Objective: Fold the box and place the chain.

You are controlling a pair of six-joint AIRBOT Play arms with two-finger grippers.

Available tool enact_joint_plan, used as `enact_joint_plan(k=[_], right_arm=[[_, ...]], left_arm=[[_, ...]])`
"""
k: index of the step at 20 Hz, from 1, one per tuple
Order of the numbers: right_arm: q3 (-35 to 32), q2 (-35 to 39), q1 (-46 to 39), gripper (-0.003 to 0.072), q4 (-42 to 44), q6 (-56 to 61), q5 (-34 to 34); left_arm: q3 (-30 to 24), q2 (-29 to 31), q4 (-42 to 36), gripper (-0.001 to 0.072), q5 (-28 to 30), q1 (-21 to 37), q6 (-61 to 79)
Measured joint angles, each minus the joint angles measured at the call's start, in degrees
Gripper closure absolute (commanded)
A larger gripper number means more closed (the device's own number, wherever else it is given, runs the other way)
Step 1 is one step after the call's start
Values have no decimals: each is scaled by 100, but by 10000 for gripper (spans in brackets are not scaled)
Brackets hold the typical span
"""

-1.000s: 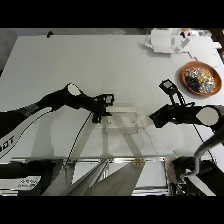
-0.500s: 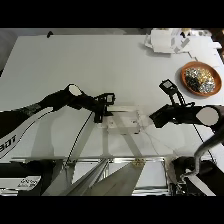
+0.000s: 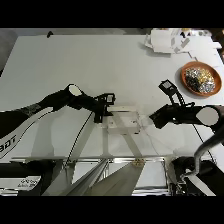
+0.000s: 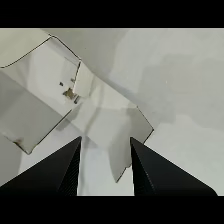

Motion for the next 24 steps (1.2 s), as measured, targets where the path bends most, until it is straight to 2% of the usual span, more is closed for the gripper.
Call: enact_joint_plan(k=[12, 19, 24], right_arm=[[0, 0, 0, 348, 61, -597, 131], [0, 0, 0, 348, 63, -651, 149], [0, 0, 0, 348, 61, -664, 125]], left_arm=[[44, 22, -44, 705, -11, -17, -168], [584, 20, 304, 706, -181, -61, -793], [763, -212, 452, 705, -354, -173, -944]])
